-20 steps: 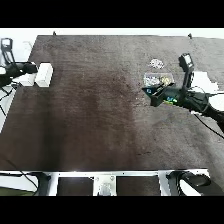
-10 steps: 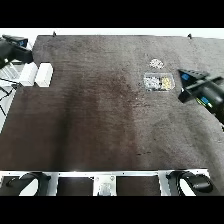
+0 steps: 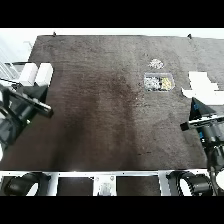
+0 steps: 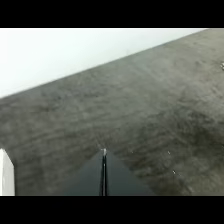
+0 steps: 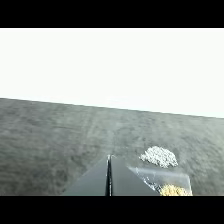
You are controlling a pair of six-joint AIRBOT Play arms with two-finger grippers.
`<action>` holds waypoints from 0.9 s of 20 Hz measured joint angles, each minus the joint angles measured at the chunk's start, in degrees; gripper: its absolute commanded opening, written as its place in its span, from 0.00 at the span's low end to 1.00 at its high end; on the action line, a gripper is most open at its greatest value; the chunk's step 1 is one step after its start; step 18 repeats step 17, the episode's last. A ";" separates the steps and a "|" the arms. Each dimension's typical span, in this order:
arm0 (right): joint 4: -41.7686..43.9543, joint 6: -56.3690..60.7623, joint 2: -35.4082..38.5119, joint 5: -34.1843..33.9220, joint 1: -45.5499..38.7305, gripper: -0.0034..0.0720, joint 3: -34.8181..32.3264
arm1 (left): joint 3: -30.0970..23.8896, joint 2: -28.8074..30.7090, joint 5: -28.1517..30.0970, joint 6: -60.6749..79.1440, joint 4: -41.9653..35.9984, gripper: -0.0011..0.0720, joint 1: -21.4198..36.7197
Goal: Fold the box and place the chain.
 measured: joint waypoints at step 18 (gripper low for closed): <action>-0.37 -0.20 5.16 -1.29 0.00 0.05 -10.25 | -8.79 3.89 2.10 -1.81 -0.17 0.04 -1.09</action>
